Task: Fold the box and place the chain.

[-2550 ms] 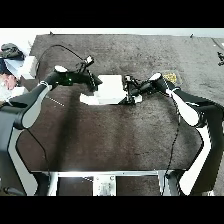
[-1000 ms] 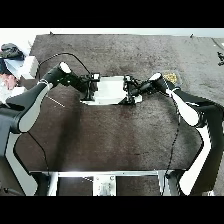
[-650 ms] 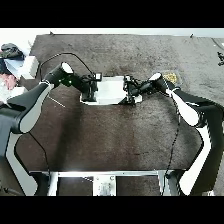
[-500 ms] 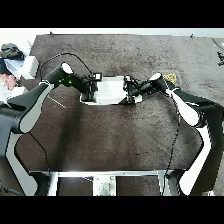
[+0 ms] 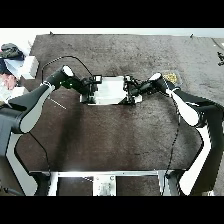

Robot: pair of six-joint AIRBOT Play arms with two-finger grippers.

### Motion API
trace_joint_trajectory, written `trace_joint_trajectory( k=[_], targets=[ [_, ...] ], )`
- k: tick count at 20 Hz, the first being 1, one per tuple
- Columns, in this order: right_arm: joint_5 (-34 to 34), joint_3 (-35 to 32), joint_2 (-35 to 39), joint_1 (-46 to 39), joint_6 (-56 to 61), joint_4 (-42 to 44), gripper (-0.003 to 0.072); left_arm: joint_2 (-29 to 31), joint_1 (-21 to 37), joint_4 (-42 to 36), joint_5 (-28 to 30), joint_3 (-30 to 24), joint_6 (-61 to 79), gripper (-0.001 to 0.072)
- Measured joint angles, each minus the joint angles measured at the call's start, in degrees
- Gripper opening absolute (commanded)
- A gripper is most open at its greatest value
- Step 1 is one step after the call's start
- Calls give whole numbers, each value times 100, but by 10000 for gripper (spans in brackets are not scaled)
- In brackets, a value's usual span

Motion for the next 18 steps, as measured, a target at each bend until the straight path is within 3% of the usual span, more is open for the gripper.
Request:
trace_joint_trajectory(
  k=[2, 3, 4, 5, 9, 11, 18],
  targets=[
    [0, 0, 0, 0, 0, 0, 336, 0, 0, -17, 13, -7, -2, 590],
    [0, 0, 0, 0, 0, 2, 335, 0, 0, -26, 20, -7, -4, 450],
    [0, 0, 0, 0, 0, 2, 335, 0, 0, -33, 24, -7, -13, 214],
    [0, 0, 0, 0, 2, 0, 336, 0, 0, -31, 24, -7, -13, 174],
    [0, 0, 0, 0, 0, 0, 336, 0, 0, -37, 26, -7, -11, 170],
    [0, 0, 0, 0, 0, 0, 335, -11, 0, -109, 9, -9, -4, 82],
    [2, 0, 0, 0, -2, 0, 336, -74, 2, -911, 20, -24, 372, 85]
  ],
)
